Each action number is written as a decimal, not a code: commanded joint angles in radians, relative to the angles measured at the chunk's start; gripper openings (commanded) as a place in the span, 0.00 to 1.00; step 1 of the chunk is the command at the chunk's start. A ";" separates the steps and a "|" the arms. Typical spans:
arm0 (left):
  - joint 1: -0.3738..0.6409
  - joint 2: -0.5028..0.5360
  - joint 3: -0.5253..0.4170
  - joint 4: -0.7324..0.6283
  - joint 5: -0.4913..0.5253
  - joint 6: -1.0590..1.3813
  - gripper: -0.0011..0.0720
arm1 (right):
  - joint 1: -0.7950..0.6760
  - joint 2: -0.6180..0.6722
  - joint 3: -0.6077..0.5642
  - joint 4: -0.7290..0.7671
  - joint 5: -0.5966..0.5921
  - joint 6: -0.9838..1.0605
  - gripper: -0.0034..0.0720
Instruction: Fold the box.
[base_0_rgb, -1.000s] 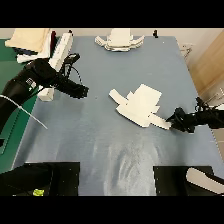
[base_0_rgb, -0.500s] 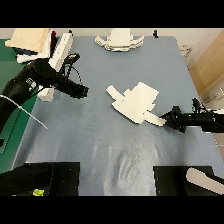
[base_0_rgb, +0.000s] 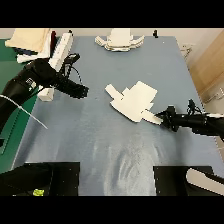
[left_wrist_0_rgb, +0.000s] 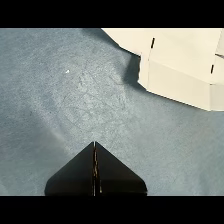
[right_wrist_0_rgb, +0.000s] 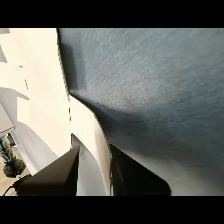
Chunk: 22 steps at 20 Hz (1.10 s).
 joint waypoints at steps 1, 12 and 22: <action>-0.001 0.000 0.001 0.000 0.000 0.000 0.03 | 0.063 -0.006 -0.005 0.035 -0.073 -0.012 0.40; -0.001 0.000 0.001 0.000 0.004 0.000 0.03 | 0.082 -0.004 0.066 -0.166 0.288 -0.022 0.05; -0.001 -0.001 0.000 -0.043 0.150 0.000 0.03 | 0.181 0.101 0.107 -0.445 0.218 0.015 0.05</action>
